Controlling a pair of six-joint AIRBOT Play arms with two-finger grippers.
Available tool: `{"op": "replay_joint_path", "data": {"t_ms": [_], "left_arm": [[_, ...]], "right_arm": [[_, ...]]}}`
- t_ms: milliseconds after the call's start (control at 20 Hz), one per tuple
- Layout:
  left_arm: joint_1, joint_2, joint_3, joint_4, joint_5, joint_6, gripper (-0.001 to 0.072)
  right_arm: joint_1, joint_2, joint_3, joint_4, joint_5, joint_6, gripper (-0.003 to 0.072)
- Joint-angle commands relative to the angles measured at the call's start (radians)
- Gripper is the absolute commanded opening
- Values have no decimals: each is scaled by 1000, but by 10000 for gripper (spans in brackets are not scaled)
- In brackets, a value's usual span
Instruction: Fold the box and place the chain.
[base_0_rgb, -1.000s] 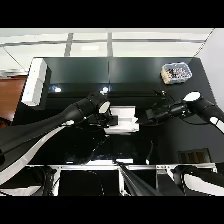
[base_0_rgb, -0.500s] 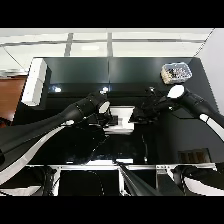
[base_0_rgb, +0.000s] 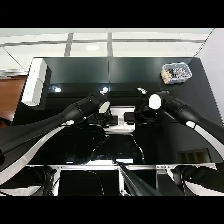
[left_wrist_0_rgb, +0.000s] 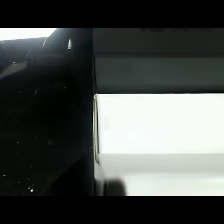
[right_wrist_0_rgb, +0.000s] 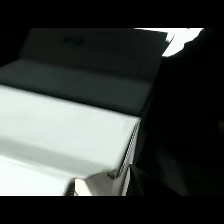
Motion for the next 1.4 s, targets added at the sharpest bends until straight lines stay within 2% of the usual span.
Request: {"op": "replay_joint_path", "data": {"t_ms": [0, 150, 500, 550, 650, 750, 800, 900, 1100, 1150, 1200, 1350], "left_arm": [[1, 0, 0, 0, -5, 0, 27], [1, 0, 0, 0, -5, 0, 27], [1, 0, 0, 0, -6, 0, 27], [1, 0, 0, 0, -6, 0, 27], [1, 0, 0, 1, -5, 0, 27], [1, 0, 0, 1, -5, 0, 27], [1, 0, 0, 0, -5, 0, 27], [1, 0, 0, 0, -5, 0, 27], [1, 0, 0, 0, -5, 0, 27], [1, 0, 0, 0, -5, 0, 27], [1, 0, 0, 0, -5, 0, 27], [1, 0, 0, 0, -5, 0, 27]], "right_arm": [[76, -8, 26, -182, -7, 188, 363], [122, -46, 64, -309, 64, 298, 363], [139, -78, 66, -282, 60, 304, 351], [139, -80, 66, -282, 60, 304, 303], [139, -83, 66, -282, 59, 304, 302], [139, -85, 66, -281, 60, 304, 158], [139, -85, 66, -276, 57, 304, 140], [139, -86, 66, -276, 55, 303, 14], [139, -86, 66, -275, 51, 304, 30], [139, -86, 66, -274, 51, 304, 176], [139, -86, 66, -274, 51, 304, 226], [139, -87, 66, -274, 52, 303, 224]]}}
